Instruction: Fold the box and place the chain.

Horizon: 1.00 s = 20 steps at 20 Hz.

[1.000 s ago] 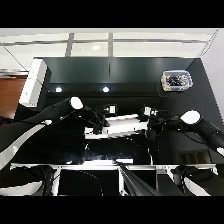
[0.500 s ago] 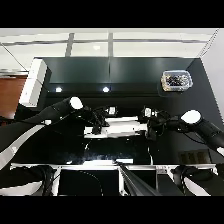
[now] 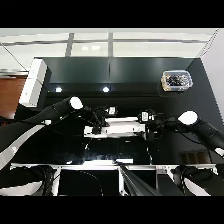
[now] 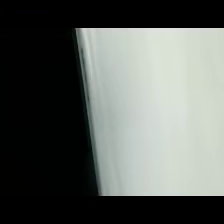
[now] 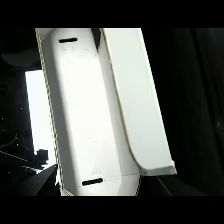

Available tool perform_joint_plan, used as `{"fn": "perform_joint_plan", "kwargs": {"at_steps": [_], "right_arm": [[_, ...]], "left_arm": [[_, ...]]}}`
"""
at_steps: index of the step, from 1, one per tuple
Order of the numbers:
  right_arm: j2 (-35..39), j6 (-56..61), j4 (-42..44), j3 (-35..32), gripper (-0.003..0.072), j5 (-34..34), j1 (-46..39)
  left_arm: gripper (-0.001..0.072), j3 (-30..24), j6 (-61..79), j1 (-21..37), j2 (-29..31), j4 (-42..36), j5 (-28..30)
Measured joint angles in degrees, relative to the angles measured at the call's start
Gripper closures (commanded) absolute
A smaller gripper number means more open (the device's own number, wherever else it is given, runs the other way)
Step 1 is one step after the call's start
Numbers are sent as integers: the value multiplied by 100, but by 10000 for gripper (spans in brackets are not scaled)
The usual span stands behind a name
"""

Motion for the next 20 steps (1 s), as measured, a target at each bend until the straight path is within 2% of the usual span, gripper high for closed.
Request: {"fn": "perform_joint_plan", "kwargs": {"at_steps": [12, 20], "right_arm": [[-664, -153, 164, -79, 52, 127, 76], [-909, -105, 79, -94, 52, -59, 225]], "left_arm": [[680, 0, 2, -2, 0, -2, 11], [679, 0, -2, -2, 0, -4, 11]]}}
